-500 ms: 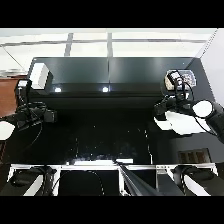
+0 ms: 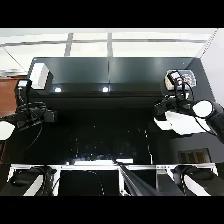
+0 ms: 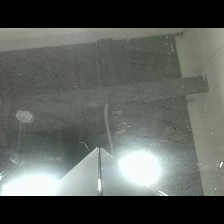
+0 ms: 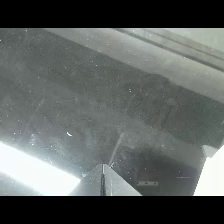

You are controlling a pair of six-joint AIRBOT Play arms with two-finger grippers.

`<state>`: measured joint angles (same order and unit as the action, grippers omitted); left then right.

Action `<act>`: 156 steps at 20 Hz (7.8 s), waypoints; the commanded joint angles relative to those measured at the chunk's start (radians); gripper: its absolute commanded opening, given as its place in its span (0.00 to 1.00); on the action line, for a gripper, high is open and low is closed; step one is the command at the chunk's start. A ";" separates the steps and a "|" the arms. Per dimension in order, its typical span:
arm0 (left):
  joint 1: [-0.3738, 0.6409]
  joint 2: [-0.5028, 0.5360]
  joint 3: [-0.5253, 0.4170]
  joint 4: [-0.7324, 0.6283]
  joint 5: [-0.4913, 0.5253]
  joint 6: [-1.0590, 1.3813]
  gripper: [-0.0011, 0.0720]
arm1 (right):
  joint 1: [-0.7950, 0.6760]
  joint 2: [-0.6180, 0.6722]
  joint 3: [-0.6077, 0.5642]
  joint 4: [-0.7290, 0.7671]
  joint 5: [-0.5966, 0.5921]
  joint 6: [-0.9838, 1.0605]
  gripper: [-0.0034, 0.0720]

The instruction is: Fold the box and place the chain.

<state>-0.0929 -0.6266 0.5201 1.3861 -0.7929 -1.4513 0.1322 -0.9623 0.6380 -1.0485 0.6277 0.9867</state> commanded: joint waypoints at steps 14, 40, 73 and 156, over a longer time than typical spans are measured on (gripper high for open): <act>-0.001 0.001 0.000 0.000 0.029 0.000 0.06 | -0.072 -0.003 0.010 0.121 -0.241 0.116 0.98; -0.001 0.001 0.000 -0.008 0.031 0.000 0.05 | -0.797 -0.503 0.621 -0.254 0.788 -0.034 0.07; -0.162 -0.975 0.419 -0.874 -0.458 0.761 0.79 | 0.166 0.327 -0.374 0.473 -0.130 0.132 0.07; -0.368 -0.843 0.286 -0.896 -0.045 1.706 0.05 | 0.189 -0.325 -0.068 0.472 0.142 -1.331 0.98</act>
<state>-0.4606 -1.4693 0.8070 0.4896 -0.8402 0.2554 0.3157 -1.2804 0.5701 -0.5571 0.7727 -0.3515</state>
